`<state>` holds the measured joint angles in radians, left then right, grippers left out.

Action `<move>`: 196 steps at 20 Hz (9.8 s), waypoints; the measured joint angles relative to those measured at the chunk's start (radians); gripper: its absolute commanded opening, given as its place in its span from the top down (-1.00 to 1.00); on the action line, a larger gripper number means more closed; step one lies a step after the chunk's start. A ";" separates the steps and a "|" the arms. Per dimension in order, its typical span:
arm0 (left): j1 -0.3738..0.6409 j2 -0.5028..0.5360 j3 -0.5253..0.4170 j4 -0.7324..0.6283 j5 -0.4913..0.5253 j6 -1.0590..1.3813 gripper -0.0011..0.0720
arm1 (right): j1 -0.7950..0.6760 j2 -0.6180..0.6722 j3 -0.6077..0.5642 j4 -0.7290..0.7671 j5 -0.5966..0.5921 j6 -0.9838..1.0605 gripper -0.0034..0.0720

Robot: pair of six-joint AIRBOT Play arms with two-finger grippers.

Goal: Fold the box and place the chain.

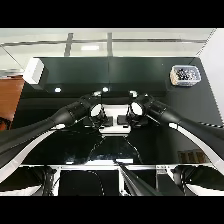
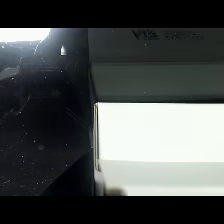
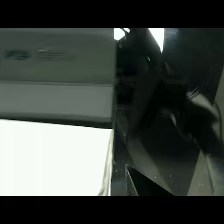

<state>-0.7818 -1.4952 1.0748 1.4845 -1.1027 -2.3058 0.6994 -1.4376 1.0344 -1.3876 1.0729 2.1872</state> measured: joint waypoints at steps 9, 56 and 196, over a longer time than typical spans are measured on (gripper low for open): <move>0.000 0.000 0.000 0.000 0.001 0.003 0.89 | -0.088 0.351 0.055 -0.382 0.072 -0.208 -0.15; 0.000 0.000 0.000 -0.001 0.000 0.002 0.89 | -0.933 0.240 0.731 0.187 0.134 -0.683 0.88; 0.402 0.500 -0.473 -0.412 0.129 0.848 -0.65 | -0.458 0.499 -0.381 0.807 -0.120 -1.358 0.08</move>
<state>-0.3801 -0.9955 0.6018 1.0725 -0.9737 -1.4582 0.2417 -0.9390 0.6529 -0.5808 0.9527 0.8295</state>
